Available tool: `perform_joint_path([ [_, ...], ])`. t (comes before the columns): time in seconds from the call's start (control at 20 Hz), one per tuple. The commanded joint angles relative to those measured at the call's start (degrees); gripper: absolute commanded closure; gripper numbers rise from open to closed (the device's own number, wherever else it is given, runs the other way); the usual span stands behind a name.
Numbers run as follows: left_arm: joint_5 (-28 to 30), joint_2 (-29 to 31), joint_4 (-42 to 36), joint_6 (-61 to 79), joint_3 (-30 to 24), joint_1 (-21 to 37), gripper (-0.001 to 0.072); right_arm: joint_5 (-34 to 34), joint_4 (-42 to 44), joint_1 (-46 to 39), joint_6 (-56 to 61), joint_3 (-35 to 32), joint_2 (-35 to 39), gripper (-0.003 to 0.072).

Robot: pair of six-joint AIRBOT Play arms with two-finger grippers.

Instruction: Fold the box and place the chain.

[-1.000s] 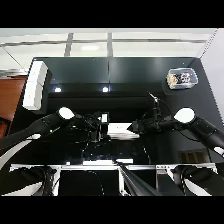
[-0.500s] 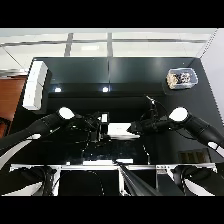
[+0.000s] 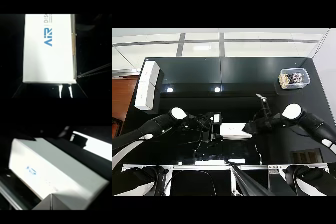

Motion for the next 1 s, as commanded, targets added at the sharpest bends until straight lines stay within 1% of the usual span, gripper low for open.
perform_joint_path([
  [0.0, 2.29, 1.07, -0.2, -6.67, 0.07, 0.02, 0.0307, 5.03, -6.45, -3.54, -0.55, 6.73, 3.93, 0.0664],
  [0.05, 2.91, 1.88, 0.13, -8.22, 0.07, 0.04, 0.0285, 5.57, -11.13, -5.73, 1.81, 8.55, 5.81, 0.0664],
  [0.1, 2.86, 2.82, 0.28, -8.85, 0.07, 0.13, 0.0095, 6.21, -15.58, -8.09, 4.0, 9.7, 7.63, 0.0665],
  [0.15, 2.84, 3.87, 0.42, -10.12, 0.07, 0.13, -0.0001, 7.02, -19.41, -10.91, 5.62, 10.14, 9.46, 0.0664],
  [0.25, 1.25, 6.84, 1.77, -11.15, 0.11, 0.11, -0.0001, 10.38, -24.13, -16.61, 6.93, 10.12, 12.04, 0.0664],
  [0.35, -1.84, 9.16, 1.49, -11.74, 0.83, -0.09, 0.0, 13.55, -25.35, -21.24, 6.91, 10.03, 12.68, 0.0664],
  [0.45, -2.21, 8.66, 0.85, -12.22, 3.28, -1.84, 0.0001, 12.85, -25.35, -23.54, 6.91, 9.55, 12.68, 0.0664],
  [0.55, -1.84, 5.51, 0.9, -13.62, 7.58, -5.01, 0.0002, 10.62, -25.11, -23.67, 6.91, 9.27, 12.68, 0.0664],
  [0.65, -1.95, -0.66, 0.96, -18.88, 13.66, -7.8, 0.0002, 9.25, -23.91, -23.65, 6.88, 9.22, 12.68, 0.0664],
  [0.8, -2.32, -9.75, 1.11, -20.13, 22.29, -9.64, 0.0001, 8.98, -23.65, -23.65, 6.86, 9.22, 12.68, 0.0664],
  [0.9, -2.89, -13.14, 1.36, -22.51, 25.33, -10.01, 0.0001, 8.98, -23.65, -23.65, 6.84, 9.22, 12.68, 0.0664],
  [0.95, -4.15, -14.03, 1.46, -23.02, 25.97, -9.99, 0.0001, 8.98, -23.67, -23.65, 6.82, 9.2, 12.68, 0.0664],
])
